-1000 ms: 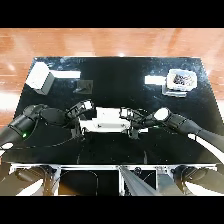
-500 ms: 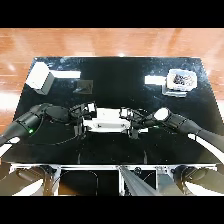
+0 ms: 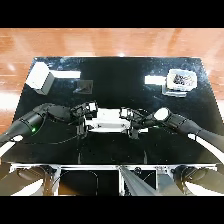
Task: Fold the box and place the chain.
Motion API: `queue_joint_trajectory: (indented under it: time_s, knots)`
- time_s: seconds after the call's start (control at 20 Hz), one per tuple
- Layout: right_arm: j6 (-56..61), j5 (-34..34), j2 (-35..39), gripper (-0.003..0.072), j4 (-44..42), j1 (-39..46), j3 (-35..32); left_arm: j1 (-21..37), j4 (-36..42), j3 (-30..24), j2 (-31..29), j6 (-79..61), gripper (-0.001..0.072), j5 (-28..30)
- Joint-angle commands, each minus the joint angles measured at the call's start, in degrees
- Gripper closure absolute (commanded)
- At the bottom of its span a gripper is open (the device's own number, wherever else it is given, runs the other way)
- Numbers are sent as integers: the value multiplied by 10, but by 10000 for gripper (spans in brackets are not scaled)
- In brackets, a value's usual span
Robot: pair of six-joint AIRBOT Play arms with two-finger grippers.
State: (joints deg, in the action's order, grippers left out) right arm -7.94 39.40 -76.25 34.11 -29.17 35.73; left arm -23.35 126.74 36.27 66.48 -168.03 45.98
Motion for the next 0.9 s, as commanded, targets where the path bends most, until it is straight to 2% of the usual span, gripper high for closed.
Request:
queue_joint_trajectory:
  time_s: [0.0, 0.2, 0.25, 0.3, 0.5, 0.55, 0.8, 0.85]
  knots:
    - [0, 0, 0, 149, 0, 0, 0, -2, 8, 1, 2, -2, 98, -1]
    - [0, 0, 0, 149, 0, 0, 0, -11, 8, 1, 14, -2, 100, -4]
    - [0, 0, 0, 149, 0, 0, 0, -17, 8, 1, 17, -2, 115, -14]
    - [0, 0, 0, 149, 0, 0, 0, -22, 8, 1, 20, -2, 159, -18]
    - [0, 0, 0, 149, 0, 0, 0, -26, 9, 1, 25, -2, 168, -11]
    - [0, 0, 0, 149, 0, 0, 0, -28, 8, 1, 25, -2, 223, -11]
    - [0, 0, 0, 149, 0, 0, 0, -30, 8, 1, 24, -2, 323, -6]
    - [0, 0, 0, 149, 0, 0, 0, -30, 8, 1, 24, -2, 322, -5]
